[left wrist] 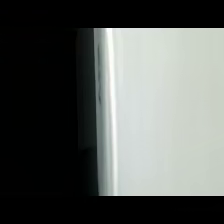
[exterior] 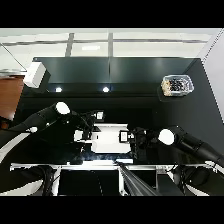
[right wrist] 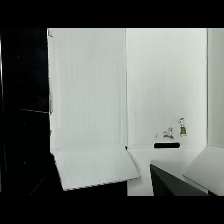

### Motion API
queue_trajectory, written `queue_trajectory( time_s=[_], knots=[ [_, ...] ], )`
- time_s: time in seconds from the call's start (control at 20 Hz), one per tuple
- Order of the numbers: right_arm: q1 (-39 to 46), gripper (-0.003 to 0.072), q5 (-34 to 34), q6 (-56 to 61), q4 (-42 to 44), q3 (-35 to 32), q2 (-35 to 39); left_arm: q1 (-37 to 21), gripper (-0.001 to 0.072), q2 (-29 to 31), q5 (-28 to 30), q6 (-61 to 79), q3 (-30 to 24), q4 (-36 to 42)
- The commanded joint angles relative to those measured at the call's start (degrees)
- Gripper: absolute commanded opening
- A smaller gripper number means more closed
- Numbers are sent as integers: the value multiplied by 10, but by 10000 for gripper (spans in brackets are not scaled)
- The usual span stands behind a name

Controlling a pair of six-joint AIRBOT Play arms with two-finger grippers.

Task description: Fold the box and place the chain.

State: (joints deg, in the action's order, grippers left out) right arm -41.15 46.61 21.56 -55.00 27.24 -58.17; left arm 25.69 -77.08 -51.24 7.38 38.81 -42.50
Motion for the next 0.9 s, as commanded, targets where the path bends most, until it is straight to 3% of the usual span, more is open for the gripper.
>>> queue_trajectory(
  time_s=[0.0, 0.5, 0.85],
  knots=[
    [-8, 713, -24, 0, 25, -3, -1, 0, 31, 0, 0, 0, 0, 0],
    [-47, 713, -129, 15, 55, -9, -12, 0, 31, -4, -2, -1, 0, 0],
    [-21, 713, -135, 42, 49, -5, 14, 0, 31, -4, -2, -1, 0, 0]
  ],
)
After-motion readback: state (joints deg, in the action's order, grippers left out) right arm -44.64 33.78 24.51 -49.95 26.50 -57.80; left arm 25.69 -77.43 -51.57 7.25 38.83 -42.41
